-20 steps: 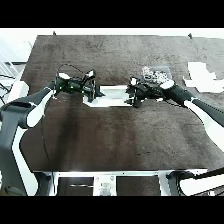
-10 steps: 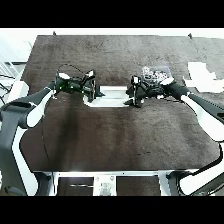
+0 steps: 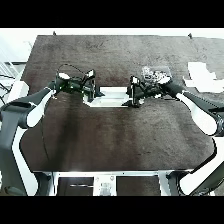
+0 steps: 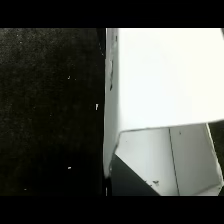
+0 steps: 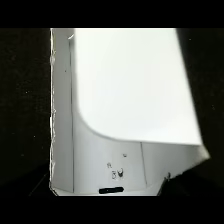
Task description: Fold the box and place the chain.
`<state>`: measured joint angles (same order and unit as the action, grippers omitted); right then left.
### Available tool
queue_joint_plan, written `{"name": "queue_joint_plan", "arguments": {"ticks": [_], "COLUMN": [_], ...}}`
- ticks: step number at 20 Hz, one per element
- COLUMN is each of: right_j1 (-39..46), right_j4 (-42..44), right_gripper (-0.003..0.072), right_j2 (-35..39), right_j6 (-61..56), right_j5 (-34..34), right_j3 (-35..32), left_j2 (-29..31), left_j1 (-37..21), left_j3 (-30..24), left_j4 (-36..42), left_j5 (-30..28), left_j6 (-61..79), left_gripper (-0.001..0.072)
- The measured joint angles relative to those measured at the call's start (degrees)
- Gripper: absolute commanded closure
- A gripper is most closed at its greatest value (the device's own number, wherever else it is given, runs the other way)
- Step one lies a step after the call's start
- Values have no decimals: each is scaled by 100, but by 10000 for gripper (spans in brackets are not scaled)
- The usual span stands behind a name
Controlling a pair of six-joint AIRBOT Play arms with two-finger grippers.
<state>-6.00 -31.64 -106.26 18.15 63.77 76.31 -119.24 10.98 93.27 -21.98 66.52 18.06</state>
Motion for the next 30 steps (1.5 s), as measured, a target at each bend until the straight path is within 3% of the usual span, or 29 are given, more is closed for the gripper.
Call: {"name": "queue_joint_plan", "arguments": {"ticks": [15,22,24,30], "right_j1": [-31,-72,-76,-76], "right_j4": [-79,-90,-87,-85], "right_gripper": [-4,37,95,99], "right_j2": [-592,-671,-686,-699], "right_j6": [170,225,240,251], "right_j5": [374,417,422,431], "right_j3": [621,671,673,678], "left_j2": [2,2,0,0], "left_j1": [-2,-2,-2,0], "left_j3": [0,0,0,0], "left_j4": [0,0,0,-2], "left_j5": [-2,2,4,7], "left_j6": [-2,-2,-2,-2], "left_gripper": [688,687,687,687]}}
